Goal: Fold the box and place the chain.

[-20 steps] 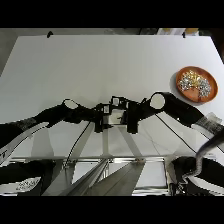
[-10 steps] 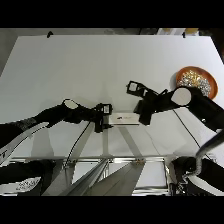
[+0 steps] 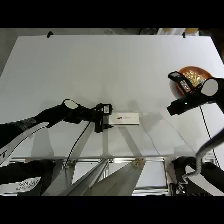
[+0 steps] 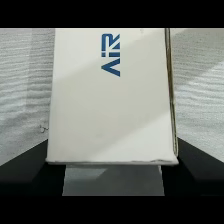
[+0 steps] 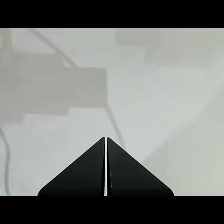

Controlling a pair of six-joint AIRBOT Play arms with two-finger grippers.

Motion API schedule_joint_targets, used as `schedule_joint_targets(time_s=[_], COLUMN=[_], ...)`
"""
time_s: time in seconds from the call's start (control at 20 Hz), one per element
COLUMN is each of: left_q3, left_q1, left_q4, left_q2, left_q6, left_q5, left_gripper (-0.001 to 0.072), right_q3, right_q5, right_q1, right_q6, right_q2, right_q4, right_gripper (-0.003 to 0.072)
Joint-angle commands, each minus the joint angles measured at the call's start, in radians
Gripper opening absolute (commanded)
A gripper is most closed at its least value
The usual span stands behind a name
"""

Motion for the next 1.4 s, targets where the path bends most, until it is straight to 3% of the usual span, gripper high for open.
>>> schedule_joint_targets(time_s=[0.0,0.45,0.7,0.85,1.05,1.2,1.35], left_q3=[0.0,0.0,0.0,0.0,0.0,0.0,-0.001], left_q1=[0.0,0.001,0.071,0.205,0.484,0.723,0.945], left_q4=[0.0,-0.019,-0.011,0.011,0.205,0.385,0.522], left_q2=[0.0,0.005,0.163,0.307,0.487,0.531,0.512], left_q6=[0.0,-0.045,-0.13,-0.254,-0.559,-0.806,-1.016], left_q5=[0.001,-0.034,0.009,0.048,0.077,0.075,0.079], left_gripper=[0.0389,0.0387,0.0386,0.0387,0.0386,0.0387,0.0387], right_q3=[0.0,0.0,0.0,0.0,0.0,0.0,0.0], right_q5=[0.027,-0.03,-0.031,-0.03,-0.031,-0.031,-0.031], right_q1=[-0.047,-0.046,-0.046,-0.046,-0.046,-0.046,-0.046], right_q6=[0.112,0.139,0.138,0.137,0.137,0.136,0.134], right_q2=[0.001,-0.002,-0.013,-0.013,-0.013,-0.013,-0.013], right_q4=[-0.03,-0.026,-0.011,-0.009,-0.008,-0.007,-0.004], right_gripper=[0.0016,0.0016,0.0017,0.0017,0.0017,0.0017,0.0017])
